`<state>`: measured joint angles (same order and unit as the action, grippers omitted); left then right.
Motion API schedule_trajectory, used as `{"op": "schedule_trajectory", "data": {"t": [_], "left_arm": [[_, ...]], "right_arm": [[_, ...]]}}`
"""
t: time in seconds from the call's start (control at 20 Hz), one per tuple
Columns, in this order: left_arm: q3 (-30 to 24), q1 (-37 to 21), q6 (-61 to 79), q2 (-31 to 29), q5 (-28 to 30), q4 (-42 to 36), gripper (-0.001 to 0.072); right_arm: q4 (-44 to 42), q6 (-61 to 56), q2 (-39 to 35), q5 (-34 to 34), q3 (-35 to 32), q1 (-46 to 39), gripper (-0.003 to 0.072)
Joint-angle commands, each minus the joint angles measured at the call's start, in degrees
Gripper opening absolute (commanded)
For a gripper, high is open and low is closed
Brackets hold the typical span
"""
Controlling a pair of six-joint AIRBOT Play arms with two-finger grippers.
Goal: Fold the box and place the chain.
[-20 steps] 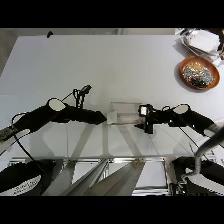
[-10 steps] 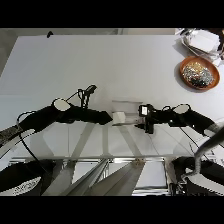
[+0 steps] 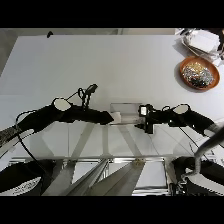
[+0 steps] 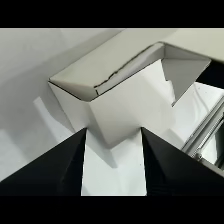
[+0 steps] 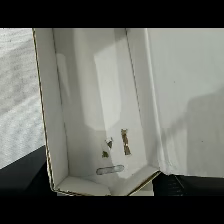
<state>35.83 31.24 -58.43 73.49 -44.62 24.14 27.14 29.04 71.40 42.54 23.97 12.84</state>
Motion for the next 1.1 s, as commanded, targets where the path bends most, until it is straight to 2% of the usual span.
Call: {"op": "schedule_trajectory", "data": {"t": [0.0,0.1,0.35,0.6,0.85,1.05], "left_arm": [[0.5,0.6,-2.4,0.2,0.5,1.3,0.0392],[2.9,1.2,-6.1,1.4,0.4,5.2,0.0392],[9.8,3.7,-23.5,3.7,-1.7,22.0,0.0392],[14.7,7.1,-33.7,5.0,-3.0,30.1,0.0392],[19.6,9.4,-44.8,8.4,-7.3,37.2,0.0392],[21.3,10.7,-51.7,8.6,-8.4,41.8,0.0391]], "right_arm": [[0.0,0.0,0.0,0.1,0.0,0.0,0.043],[0.0,0.0,0.0,0.1,0.0,0.0,0.043],[0.0,0.0,0.0,0.1,0.0,0.0,0.043],[0.0,0.0,0.0,0.1,0.0,0.0,0.043],[0.0,0.0,0.0,0.1,0.0,0.0,0.043],[0.0,0.0,0.0,0.1,0.0,0.0,0.043]]}}
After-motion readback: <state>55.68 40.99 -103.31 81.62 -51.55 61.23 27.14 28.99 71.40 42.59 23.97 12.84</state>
